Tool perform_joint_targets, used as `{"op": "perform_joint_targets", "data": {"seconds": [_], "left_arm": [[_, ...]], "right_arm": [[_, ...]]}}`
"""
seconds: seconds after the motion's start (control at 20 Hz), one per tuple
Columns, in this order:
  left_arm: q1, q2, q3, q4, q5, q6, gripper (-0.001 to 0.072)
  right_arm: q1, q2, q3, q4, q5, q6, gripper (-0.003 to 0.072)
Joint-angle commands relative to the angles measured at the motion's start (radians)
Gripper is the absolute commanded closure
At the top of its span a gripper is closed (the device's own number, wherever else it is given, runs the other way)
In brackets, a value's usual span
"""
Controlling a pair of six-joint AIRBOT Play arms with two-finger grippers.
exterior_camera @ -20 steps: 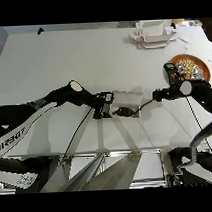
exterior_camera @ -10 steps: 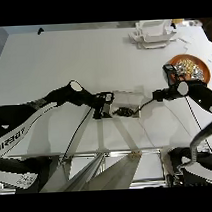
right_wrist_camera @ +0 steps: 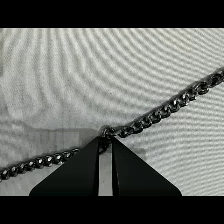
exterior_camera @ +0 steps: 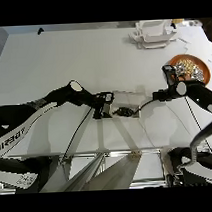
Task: Fold the box and place the chain.
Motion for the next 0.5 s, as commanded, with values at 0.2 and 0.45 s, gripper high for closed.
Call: {"op": "perform_joint_targets", "data": {"seconds": [0.2, 0.45], "left_arm": [[0.0, 0.0, 0.001, 0.0, 0.0, 0.0, 0.07], [0.0, 0.0, 0.001, 0.0, 0.0, 0.0, 0.07]], "right_arm": [[0.052, 0.188, -0.001, -0.009, 0.115, -0.008, 0.0673], [0.192, 0.475, -0.001, 0.003, 0.241, -0.06, 0.0672]]}}
